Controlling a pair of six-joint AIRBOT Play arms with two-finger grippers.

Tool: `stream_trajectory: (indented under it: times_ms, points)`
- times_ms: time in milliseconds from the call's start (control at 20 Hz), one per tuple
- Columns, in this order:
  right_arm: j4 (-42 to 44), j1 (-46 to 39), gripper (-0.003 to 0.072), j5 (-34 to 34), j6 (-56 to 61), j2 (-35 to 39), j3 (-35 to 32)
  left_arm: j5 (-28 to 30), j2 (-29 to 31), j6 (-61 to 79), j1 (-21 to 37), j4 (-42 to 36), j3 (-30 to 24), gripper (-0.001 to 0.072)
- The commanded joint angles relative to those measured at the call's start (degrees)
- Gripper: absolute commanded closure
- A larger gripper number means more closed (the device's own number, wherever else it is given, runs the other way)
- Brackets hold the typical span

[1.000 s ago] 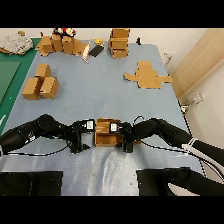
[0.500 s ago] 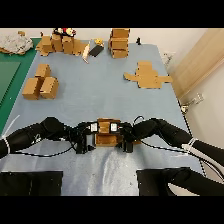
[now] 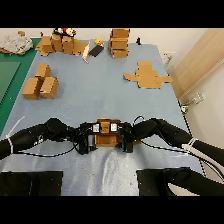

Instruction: Fold the box.

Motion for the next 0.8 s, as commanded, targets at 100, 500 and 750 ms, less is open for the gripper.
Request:
stream_trajectory:
  times_ms: [100,500,750]
  points:
    - [0.02,-0.02,0.0228,0.00,0.02,0.02,0.02,0.66,-0.63,0.63,-0.83,-1.57,0.26,0.0015]
    - [0.02,-0.02,0.0227,0.00,0.02,0.02,0.02,0.63,-1.64,2.05,-1.51,-1.60,0.26,0.0016]
    - [0.02,-0.02,0.0228,0.00,0.04,0.02,0.02,0.68,-1.64,2.16,-1.51,-1.57,0.26,0.0341]
